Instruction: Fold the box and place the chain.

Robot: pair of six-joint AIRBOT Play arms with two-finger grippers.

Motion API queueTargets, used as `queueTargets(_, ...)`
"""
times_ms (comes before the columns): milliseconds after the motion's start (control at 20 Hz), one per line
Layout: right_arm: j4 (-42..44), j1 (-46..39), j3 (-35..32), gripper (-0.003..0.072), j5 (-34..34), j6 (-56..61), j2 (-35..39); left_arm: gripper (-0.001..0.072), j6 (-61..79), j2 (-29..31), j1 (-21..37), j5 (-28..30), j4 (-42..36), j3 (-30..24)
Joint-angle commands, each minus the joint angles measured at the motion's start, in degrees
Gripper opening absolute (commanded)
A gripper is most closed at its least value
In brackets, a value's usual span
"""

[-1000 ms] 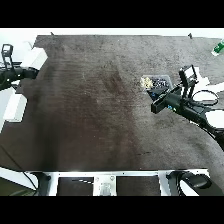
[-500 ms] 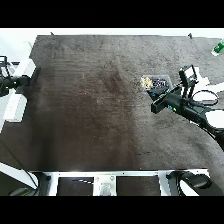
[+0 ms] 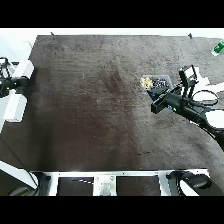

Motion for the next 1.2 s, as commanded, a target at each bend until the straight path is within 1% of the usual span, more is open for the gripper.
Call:
queueTargets(0,0.0,0.0,0.0,0.0011,0.0,0.0,0.0,0.0492,0.1,-0.1,0.0,-0.1,0.0,0.1)
queueTargets(50,0.0,0.0,0.0,0.0011,0.0,0.0,0.0,0.0610,0.1,-0.1,0.0,-0.1,0.0,0.1)
queueTargets(200,0.0,0.0,0.0,0.0011,-1.5,0.0,0.0,0.0620,0.2,-0.1,0.0,-1.1,0.0,0.1)
queueTargets(250,0.0,0.0,0.0,0.0011,-1.9,0.0,0.0,0.0720,0.1,-0.1,0.0,-0.9,0.0,0.1)
queueTargets(450,0.6,0.0,0.0,0.0011,-2.5,0.0,0.0,0.0720,0.1,0.0,0.0,-1.7,0.0,0.2)
queueTargets(550,0.6,0.0,0.0,0.0010,-2.5,0.0,0.0,0.0720,0.2,1.0,0.0,-2.0,1.0,0.2)
queueTargets(650,0.6,0.0,0.0,0.0010,-2.6,0.0,0.1,0.0720,0.1,3.6,0.0,-2.1,2.2,0.2)
queueTargets(750,0.6,0.0,0.0,0.0011,-2.6,0.0,0.6,0.0719,0.1,7.7,0.0,-3.0,4.6,0.2)
queueTargets(850,0.6,0.0,0.0,0.0012,-3.3,0.0,1.7,0.0718,0.1,12.7,0.0,-6.1,5.1,0.2)
queueTargets(900,0.6,0.0,0.0,0.0012,-4.0,0.0,2.4,0.0615,0.2,15.3,0.0,-8.7,4.7,0.2)
queueTargets(950,0.6,0.0,0.0,0.0012,-5.0,0.0,3.3,0.0380,1.3,17.7,0.0,-11.7,3.5,0.2)
queueTargets(1000,0.6,0.0,0.0,0.0011,-5.9,0.0,4.3,0.0171,3.7,20.1,0.0,-15.8,1.9,0.2)
queueTargets(1050,0.6,0.0,0.0,0.0011,-7.1,0.0,5.4,0.0032,6.7,22.1,0.0,-20.1,-0.7,0.2)
queueTargets(1100,0.6,0.0,0.0,0.0012,-8.3,0.0,6.5,0.0018,8.9,24.1,0.0,-23.6,-3.6,0.0)
queueTargets(1150,0.6,-0.4,0.0,0.0011,-9.0,0.0,7.8,0.0016,10.3,26.1,0.0,-25.8,-7.1,-0.7)
